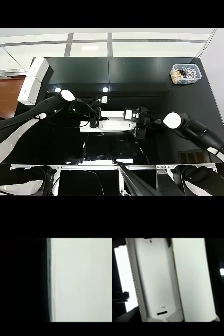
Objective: Fold the box and place the chain.
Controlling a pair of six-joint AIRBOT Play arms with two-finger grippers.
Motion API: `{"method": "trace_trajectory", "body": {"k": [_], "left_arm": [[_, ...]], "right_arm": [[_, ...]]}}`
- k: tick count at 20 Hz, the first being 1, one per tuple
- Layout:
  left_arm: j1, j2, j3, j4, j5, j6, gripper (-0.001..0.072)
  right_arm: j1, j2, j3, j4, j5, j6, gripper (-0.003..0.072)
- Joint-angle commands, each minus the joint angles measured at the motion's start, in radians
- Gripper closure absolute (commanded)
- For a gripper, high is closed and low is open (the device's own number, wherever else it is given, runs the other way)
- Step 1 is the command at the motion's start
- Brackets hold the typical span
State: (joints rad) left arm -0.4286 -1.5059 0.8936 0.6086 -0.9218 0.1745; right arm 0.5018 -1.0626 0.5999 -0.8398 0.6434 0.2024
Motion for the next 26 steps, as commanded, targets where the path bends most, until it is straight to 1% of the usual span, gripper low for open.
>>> {"method": "trace_trajectory", "body": {"k": [1,4,6,9,11,14,16,21,24,26], "left_arm": [[0.0,-0.001,0.001,0.001,-0.002,0.001,0.0677],[0.0,-0.001,0.001,0.001,-0.002,0.001,0.0677],[-0.001,-0.001,0.001,0.001,-0.002,0.001,0.0677],[-0.001,-0.001,0.001,0.0,-0.002,0.001,0.0677],[-0.001,-0.001,0.001,0.0,-0.003,0.001,0.0677],[-0.001,-0.001,0.001,0.0,-0.003,0.001,0.0677],[-0.001,-0.001,0.001,0.0,-0.003,0.001,0.0677],[-0.001,-0.001,0.001,0.0,-0.002,0.001,0.0677],[-0.001,-0.001,0.001,0.0,-0.003,0.001,0.0677],[-0.001,-0.001,0.001,0.0,-0.004,0.001,0.0677]], "right_arm": [[-0.059,0.001,0.017,0.002,-0.015,-0.002,0.0031],[-0.076,0.0,0.017,0.003,-0.01,-0.002,0.0031],[-0.076,-0.009,0.017,0.052,0.015,-0.022,0.0031],[-0.076,-0.062,0.017,0.208,0.041,-0.195,0.0031],[-0.076,-0.111,0.017,0.272,0.047,-0.316,0.0031],[-0.079,-0.187,0.016,0.258,0.051,-0.371,0.0031],[-0.093,-0.216,0.016,0.261,0.054,-0.387,0.0031],[-0.178,-0.225,0.016,0.269,0.162,-0.473,0.0032],[-0.179,-0.247,0.016,0.318,0.167,-0.53,0.0032],[-0.157,-0.262,0.019,0.308,0.154,-0.533,0.0032]]}}
